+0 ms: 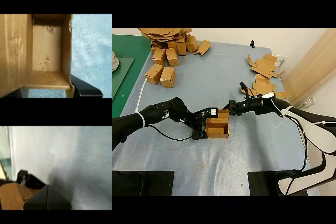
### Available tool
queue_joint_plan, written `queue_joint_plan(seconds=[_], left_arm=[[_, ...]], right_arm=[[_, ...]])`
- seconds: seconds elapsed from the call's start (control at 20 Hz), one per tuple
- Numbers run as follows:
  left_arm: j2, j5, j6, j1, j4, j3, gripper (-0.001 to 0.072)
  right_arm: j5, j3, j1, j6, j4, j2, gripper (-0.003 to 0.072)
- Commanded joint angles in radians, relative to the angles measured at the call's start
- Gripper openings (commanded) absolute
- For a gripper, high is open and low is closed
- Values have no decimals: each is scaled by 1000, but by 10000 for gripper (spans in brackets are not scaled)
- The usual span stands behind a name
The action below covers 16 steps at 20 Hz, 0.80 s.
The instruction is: Fold the box.
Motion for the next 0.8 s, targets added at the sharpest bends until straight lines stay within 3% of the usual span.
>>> queue_joint_plan(seconds=[0.0, 0.25, 0.4, 0.55, 0.75], left_arm=[[1, -2, 0, 0, 0, 0, 480], [1, 0, 0, 0, 0, 0, 480], [1, -2, 0, 0, 0, 0, 480], [1, -2, 0, 0, 0, 0, 480], [1, -2, 0, 0, 0, 0, 480]], right_arm=[[152, -6, 53, -214, 44, 6, 3], [132, -99, 122, -277, -23, 108, 4], [-32, -170, 173, -278, -98, 165, 4], [-204, -161, 243, -354, -150, 176, 5], [-265, -156, 262, -408, -213, 246, 5]])
